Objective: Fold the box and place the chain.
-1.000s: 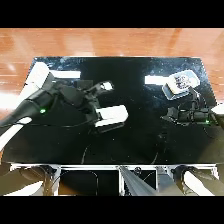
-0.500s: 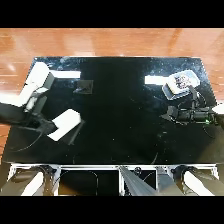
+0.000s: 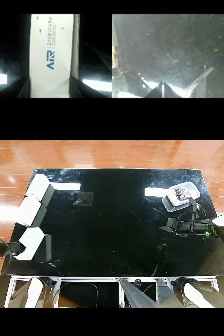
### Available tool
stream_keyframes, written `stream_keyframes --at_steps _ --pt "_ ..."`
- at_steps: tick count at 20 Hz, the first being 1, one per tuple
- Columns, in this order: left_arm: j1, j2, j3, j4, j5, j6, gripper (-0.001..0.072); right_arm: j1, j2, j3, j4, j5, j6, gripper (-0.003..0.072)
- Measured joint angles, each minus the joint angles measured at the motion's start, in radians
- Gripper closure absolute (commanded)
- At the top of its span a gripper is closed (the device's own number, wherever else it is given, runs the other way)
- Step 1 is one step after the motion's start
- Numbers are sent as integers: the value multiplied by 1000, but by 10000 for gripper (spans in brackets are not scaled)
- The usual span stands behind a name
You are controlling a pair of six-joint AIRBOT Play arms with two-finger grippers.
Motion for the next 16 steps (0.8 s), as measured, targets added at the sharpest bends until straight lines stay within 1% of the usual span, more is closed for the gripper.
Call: stream_keyframes --at_steps 2,5,12,16 --pt "41 -27 0 -9 -45 54 691 0 0 0 0 0 0 653" --pt "68 -76 4 -16 -101 137 691 0 0 0 0 0 1 652" --pt "84 -174 8 107 -162 217 691 0 0 0 1 2 18 653" --pt "86 -209 12 105 -244 225 691 0 0 0 1 0 30 653"
